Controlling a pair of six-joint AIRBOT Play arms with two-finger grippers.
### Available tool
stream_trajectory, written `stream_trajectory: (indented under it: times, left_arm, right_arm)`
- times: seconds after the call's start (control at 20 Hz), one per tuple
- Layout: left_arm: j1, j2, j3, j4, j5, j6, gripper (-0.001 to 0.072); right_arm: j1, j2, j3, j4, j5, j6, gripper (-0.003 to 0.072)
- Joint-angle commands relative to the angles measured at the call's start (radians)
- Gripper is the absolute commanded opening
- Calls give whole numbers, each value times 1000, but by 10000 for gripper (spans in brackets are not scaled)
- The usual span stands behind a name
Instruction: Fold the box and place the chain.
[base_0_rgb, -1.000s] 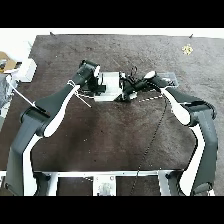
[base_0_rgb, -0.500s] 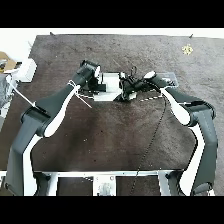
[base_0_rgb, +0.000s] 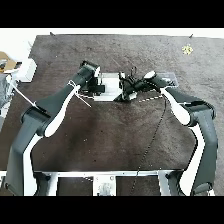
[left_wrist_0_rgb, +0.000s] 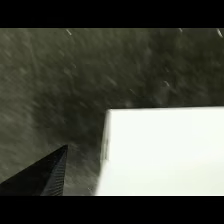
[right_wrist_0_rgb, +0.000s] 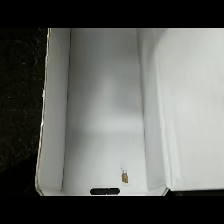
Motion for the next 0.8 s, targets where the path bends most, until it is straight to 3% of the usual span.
stream_trajectory:
  times: [0.0,0.45,0.75]
  left_arm:
    - [0,23,3,-8,-16,6,435]
    - [0,161,14,-7,-55,167,434]
    - [1,207,16,16,-53,508,434]
  right_arm:
    - [0,0,0,0,-3,2,446]
    - [0,0,0,0,-3,2,446]
    - [0,0,0,0,-3,2,446]
